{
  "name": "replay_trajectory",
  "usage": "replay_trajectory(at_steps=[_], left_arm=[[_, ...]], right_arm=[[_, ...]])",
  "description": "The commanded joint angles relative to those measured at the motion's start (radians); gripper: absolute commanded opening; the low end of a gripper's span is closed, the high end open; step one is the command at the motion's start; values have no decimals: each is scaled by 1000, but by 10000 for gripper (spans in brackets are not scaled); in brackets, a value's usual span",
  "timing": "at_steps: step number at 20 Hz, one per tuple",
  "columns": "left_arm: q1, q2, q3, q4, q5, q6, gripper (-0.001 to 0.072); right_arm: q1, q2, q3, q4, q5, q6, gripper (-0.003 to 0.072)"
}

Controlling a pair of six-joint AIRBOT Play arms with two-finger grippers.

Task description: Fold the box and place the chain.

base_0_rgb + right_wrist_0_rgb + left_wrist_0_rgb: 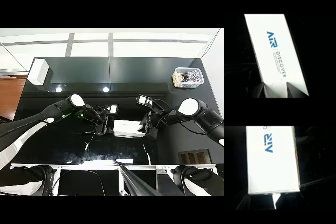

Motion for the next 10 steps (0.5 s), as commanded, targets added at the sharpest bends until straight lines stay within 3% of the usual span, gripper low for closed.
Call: replay_trajectory(at_steps=[1, 10], left_arm=[[0, 0, -1, 0, 0, -1, 480], [0, 0, -1, 0, 0, -1, 481]], right_arm=[[0, 2, 1, 9, 58, 3, 313], [0, 2, 4, 9, 32, 4, 313]])
